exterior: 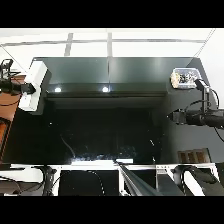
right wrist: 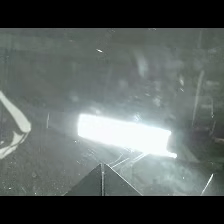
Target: Fold the box and place the chain.
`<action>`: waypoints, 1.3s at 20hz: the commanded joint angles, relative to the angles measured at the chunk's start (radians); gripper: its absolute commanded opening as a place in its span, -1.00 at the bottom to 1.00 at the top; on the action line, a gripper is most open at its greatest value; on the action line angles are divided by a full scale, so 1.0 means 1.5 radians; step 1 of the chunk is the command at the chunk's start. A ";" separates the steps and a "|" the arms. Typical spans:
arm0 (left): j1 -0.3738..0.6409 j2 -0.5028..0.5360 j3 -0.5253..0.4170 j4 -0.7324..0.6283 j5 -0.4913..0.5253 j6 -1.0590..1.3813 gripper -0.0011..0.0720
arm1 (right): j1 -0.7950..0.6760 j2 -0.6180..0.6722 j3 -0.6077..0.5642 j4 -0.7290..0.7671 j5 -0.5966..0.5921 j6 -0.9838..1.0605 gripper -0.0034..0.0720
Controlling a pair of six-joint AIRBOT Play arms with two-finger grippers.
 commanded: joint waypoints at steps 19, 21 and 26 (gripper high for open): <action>-0.333 0.514 -0.433 -0.130 0.163 -0.079 -0.90 | 0.092 -0.103 0.063 -0.139 -0.293 0.010 -0.87; -0.333 0.551 -0.461 -0.127 0.159 -0.080 -0.90 | 0.092 -0.103 0.063 -0.139 -0.293 0.010 -0.87; -0.333 0.558 -0.466 -0.128 0.159 -0.080 -0.90 | 0.092 -0.103 0.063 -0.139 -0.293 0.010 -0.87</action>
